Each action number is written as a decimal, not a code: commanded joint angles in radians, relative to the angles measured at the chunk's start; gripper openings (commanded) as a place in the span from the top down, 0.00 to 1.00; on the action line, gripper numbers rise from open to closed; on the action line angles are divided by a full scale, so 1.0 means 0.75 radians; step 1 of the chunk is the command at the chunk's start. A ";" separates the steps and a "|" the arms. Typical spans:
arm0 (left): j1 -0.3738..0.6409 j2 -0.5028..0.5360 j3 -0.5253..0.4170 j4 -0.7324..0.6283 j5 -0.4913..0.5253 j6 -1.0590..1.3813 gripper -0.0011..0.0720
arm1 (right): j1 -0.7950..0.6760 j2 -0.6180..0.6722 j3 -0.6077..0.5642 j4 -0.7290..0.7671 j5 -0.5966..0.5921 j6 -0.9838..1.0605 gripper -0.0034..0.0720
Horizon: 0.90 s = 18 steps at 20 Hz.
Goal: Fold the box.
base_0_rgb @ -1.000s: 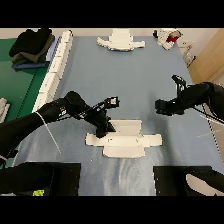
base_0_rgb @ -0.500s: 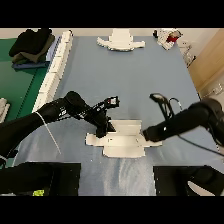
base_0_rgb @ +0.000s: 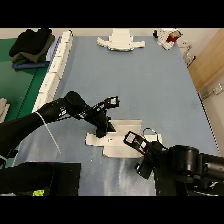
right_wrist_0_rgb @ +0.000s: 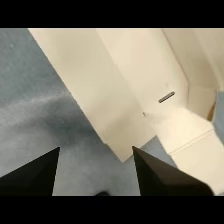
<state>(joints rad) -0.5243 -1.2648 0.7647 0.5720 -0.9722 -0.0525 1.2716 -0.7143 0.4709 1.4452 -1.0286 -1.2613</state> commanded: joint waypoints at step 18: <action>0.001 0.001 0.002 0.000 0.001 0.000 0.97 | 0.078 -0.140 0.090 -0.526 -0.049 0.387 0.00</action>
<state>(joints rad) -0.5243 -1.2648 0.7647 0.5720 -0.9718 -0.0525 1.3300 -0.8391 0.5316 1.0718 -1.0321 -0.9970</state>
